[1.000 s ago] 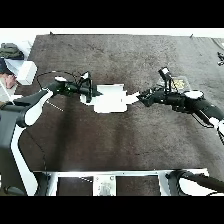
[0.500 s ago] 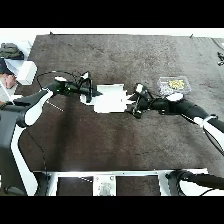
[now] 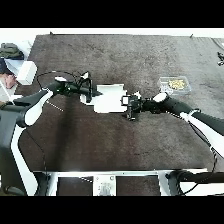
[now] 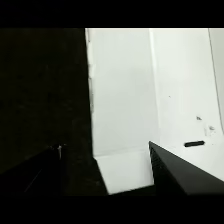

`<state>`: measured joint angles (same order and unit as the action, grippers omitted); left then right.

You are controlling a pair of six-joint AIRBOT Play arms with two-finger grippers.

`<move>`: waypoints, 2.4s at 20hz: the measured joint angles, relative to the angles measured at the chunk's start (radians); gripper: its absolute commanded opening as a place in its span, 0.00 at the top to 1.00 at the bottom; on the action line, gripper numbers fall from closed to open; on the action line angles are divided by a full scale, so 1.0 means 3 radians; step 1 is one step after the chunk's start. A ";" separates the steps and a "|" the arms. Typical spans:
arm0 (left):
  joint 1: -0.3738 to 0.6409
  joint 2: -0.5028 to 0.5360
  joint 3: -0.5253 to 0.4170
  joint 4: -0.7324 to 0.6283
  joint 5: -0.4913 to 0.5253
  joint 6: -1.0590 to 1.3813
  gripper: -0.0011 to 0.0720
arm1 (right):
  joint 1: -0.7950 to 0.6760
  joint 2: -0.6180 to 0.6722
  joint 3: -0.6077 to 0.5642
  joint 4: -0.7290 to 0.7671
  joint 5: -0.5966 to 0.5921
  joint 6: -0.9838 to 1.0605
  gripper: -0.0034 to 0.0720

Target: Fold the box and place the chain.

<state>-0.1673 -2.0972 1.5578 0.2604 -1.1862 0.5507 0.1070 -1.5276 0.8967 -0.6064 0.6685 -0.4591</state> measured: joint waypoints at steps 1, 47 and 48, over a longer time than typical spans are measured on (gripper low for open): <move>0.0000 0.0000 0.0000 -0.0001 0.0000 0.0000 0.97 | 0.0024 -0.0011 0.0005 -0.0019 -0.0074 -0.0008 0.18; 0.0004 0.0001 0.0001 -0.0010 -0.0003 0.0000 0.97 | -0.0379 -0.0730 0.1408 -0.0153 0.0659 0.0347 0.19; 0.0004 0.0001 0.0001 -0.0010 -0.0004 0.0000 0.97 | -0.0385 -0.0774 0.1461 -0.0151 0.0717 0.0354 0.19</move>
<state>-0.1661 -2.0968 1.5581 0.2573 -1.1873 0.5507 -0.0086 -1.7599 1.3350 -0.6518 0.8837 -0.3531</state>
